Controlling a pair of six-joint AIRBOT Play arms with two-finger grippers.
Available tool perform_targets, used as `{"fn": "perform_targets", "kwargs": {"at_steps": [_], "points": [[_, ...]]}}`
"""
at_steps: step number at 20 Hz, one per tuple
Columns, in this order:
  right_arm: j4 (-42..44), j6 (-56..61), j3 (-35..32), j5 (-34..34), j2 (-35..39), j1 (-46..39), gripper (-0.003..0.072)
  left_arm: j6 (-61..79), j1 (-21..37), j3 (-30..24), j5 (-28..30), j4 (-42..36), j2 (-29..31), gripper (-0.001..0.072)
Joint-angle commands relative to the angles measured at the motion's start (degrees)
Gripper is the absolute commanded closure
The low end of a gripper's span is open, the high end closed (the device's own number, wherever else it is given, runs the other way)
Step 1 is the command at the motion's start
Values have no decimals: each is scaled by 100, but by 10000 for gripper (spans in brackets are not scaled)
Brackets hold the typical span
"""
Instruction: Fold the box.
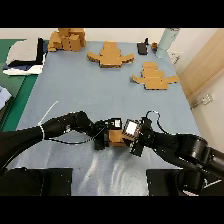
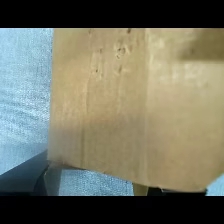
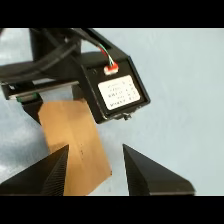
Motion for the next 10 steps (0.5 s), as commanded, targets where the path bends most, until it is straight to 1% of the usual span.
{"fn": "perform_targets", "kwargs": {"at_steps": [1,4,5,8,10], "points": [[-31,0,-9,33,-505,-109,171,0,0,4,2,2,-4,282],[662,-382,-9,149,-758,120,171,0,0,4,2,0,-2,282],[721,-407,-11,144,-778,227,171,0,0,4,2,2,-4,282],[623,-407,-15,149,-925,321,171,0,0,4,0,2,-4,282],[142,-407,-15,160,-1095,321,171,0,0,4,2,2,-2,282]]}}
